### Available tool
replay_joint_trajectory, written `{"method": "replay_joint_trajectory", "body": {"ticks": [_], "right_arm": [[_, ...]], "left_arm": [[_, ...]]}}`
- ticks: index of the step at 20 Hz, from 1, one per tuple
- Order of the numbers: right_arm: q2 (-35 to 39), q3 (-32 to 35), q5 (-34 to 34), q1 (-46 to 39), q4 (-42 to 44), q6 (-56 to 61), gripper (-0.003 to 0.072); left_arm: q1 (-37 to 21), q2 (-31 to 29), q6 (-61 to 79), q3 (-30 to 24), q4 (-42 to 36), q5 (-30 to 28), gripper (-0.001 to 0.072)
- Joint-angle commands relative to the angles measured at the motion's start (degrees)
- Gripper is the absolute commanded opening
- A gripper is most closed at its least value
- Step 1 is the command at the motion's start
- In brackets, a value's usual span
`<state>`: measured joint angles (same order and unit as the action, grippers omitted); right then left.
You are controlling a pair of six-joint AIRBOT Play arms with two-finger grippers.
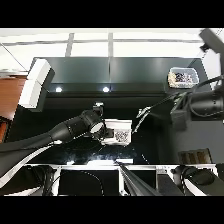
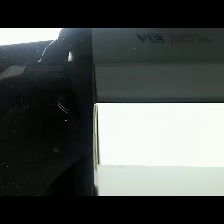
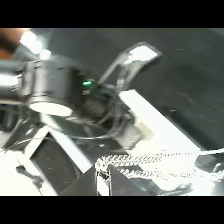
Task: Fold the box and place the chain.
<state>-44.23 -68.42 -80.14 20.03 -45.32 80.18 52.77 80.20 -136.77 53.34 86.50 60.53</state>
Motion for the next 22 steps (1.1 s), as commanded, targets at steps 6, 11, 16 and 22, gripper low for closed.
{"method": "replay_joint_trajectory", "body": {"ticks": [6, 11, 16, 22], "right_arm": [[-5.0, 2.6, 3.5, 6.6, 0.7, -0.2, 0.0051], [-5.4, 3.7, 3.5, 4.8, -2.9, -0.9, 0.0051], [-3.6, 3.7, -1.5, -4.4, -3.3, -1.4, 0.0051], [-2.9, 3.7, -9.7, -6.5, -2.7, -1.7, 0.0051]], "left_arm": [[0.0, 0.0, 0.0, 0.0, 0.0, 0.0, 0.0032], [0.0, 0.0, 0.0, 0.0, 0.0, 0.0, 0.0033], [0.0, 0.0, 0.0, 0.0, 0.0, 0.0, 0.0033], [0.0, 0.0, 0.0, 0.0, 0.0, -0.1, 0.0033]]}}
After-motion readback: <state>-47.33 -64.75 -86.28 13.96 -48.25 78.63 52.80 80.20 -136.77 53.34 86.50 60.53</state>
